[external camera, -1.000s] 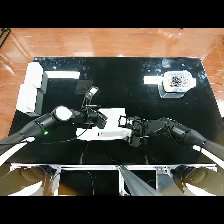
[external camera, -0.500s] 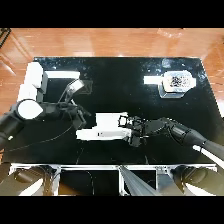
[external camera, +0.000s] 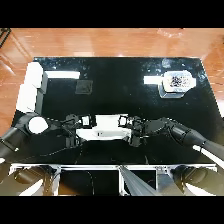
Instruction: Fold the box and place the chain.
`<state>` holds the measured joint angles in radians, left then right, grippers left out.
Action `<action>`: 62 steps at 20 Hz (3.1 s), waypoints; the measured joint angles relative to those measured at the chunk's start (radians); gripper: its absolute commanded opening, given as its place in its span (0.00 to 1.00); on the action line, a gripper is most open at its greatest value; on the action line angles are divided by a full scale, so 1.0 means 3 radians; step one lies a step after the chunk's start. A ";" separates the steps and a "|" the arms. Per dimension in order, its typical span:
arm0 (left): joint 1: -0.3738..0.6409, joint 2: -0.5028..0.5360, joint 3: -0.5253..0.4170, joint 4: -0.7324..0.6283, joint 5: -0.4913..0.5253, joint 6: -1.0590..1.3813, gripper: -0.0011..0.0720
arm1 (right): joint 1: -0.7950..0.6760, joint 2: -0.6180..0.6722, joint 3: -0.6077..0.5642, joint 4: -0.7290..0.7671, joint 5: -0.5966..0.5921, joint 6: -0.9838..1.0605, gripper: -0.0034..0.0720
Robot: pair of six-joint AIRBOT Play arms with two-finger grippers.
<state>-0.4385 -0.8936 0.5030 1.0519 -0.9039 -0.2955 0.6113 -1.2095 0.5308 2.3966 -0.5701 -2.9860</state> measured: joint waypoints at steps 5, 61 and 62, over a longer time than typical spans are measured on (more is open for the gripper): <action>-0.0029 -0.0261 -0.0086 -0.0509 0.0289 0.0570 0.88 | 0.0000 0.0000 0.0000 -0.0001 -0.0004 0.0000 0.49; -0.0159 -0.0827 -0.0107 -0.1591 0.0568 0.1497 0.55 | 0.0000 0.0000 0.0000 0.0000 -0.0006 -0.0001 0.49; -0.0159 -0.0827 -0.0107 -0.1587 0.0567 0.1500 0.55 | 0.0000 0.0000 0.0000 -0.0001 -0.0008 -0.0003 0.49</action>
<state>-0.4862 -1.1416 0.4709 0.5758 -0.7338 0.1547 0.6113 -1.2095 0.5308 2.3962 -0.5724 -2.9868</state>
